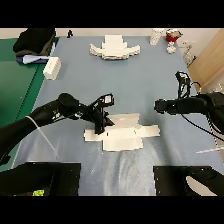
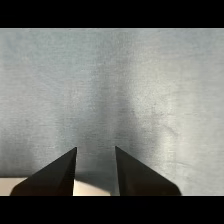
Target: Fold the box.
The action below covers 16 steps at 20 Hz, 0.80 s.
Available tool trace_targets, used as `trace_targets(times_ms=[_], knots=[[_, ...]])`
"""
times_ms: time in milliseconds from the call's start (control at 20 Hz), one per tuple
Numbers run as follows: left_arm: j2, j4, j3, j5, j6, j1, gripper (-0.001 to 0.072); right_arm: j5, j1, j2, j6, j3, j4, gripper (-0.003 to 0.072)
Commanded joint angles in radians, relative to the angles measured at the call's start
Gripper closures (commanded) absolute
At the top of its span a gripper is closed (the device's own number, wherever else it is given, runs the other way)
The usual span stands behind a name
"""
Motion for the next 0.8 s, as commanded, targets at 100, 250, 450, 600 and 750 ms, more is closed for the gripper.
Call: trace_targets(times_ms=[100,250,450,600,750], knots=[[-0.124,-0.051,0.110,-0.220,-0.076,0.035,0.0696,0.000,0.001,-0.028,0.000,0.000,0.006,0.0308],[-0.149,-0.024,0.109,-0.196,-0.088,0.034,0.0696,0.000,0.001,-0.029,0.000,0.000,0.010,0.0308],[-0.162,-0.009,0.096,-0.162,-0.130,0.034,0.0695,0.000,0.001,-0.029,0.000,0.000,0.010,0.0308],[-0.163,-0.009,0.082,-0.152,-0.130,0.034,0.0695,0.000,0.001,-0.029,0.000,0.000,0.015,0.0308],[-0.163,-0.006,0.080,-0.158,-0.130,0.034,0.0696,-0.001,0.001,-0.029,0.000,0.000,0.023,0.0308]])
